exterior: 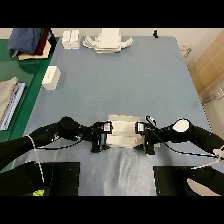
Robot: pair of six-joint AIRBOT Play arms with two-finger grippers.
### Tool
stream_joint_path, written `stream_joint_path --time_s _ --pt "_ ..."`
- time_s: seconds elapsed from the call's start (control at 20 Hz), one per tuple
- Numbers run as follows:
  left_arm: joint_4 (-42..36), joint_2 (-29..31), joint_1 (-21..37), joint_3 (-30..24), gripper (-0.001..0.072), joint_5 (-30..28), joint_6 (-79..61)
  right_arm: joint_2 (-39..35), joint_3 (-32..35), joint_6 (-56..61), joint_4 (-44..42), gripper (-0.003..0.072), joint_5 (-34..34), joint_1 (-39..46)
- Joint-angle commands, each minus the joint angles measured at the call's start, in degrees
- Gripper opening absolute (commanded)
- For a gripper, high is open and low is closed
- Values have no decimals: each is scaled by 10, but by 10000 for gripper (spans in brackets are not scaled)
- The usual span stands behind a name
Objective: Fold the box.
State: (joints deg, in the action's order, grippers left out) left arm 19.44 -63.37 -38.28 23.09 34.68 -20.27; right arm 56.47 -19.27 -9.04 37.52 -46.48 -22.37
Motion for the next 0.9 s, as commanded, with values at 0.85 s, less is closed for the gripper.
stream_joint_path --time_s 0.85 --pt "11 -2 -3 2 421 3 6 0 -1 0 0 514 0 0"
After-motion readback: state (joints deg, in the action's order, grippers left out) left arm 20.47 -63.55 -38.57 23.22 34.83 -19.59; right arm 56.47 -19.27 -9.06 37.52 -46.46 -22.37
